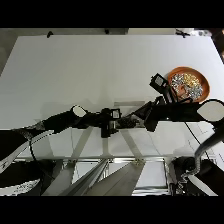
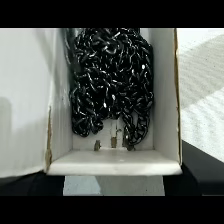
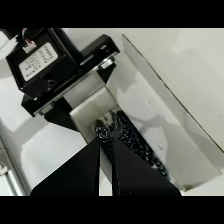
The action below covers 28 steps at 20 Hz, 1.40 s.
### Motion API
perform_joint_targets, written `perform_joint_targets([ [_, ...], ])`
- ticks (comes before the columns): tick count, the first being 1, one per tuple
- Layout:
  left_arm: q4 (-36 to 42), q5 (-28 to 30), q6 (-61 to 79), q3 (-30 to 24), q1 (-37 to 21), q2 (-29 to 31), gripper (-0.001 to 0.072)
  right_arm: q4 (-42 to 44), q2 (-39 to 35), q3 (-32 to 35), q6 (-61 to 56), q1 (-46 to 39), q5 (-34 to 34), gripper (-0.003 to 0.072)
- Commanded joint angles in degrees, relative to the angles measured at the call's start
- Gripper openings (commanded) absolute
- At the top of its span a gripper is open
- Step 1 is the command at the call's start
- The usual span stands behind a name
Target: Fold the box and place the chain.
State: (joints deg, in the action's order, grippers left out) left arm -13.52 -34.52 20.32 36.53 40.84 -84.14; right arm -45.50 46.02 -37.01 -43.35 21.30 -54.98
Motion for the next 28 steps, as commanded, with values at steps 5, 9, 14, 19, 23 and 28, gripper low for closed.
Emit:
perform_joint_targets([
  [5, -0.02, 0.0, 0.02, -0.02, -0.04, 0.04, 0.0206, -8.22, 10.84, 0.0, -10.25, 4.39, 4.98, 0.0018],
  [9, -0.02, -0.02, 0.02, -0.02, -0.04, 0.04, 0.0206, -8.17, 11.56, -0.28, -10.86, 4.26, 4.76, 0.0213],
  [14, -0.02, 0.0, 0.02, -0.02, -0.04, 0.04, 0.0206, -8.81, 7.72, -11.65, -12.81, 0.2, -5.2, 0.0199],
  [19, -0.02, 0.0, 0.02, -0.02, -0.04, 0.04, 0.0206, -19.78, 12.33, -27.17, -12.66, -7.39, -5.03, 0.0059],
  [23, -0.02, 0.0, 0.02, -0.02, -0.04, 0.04, 0.0206, -15.58, 25.0, -31.23, -7.98, -10.23, -10.1, 0.0059],
  [28, -0.02, 0.0, 0.02, -0.02, -0.04, 0.04, 0.0206, -5.68, 40.33, -32.74, -1.97, -10.05, -19.82, 0.0067],
])
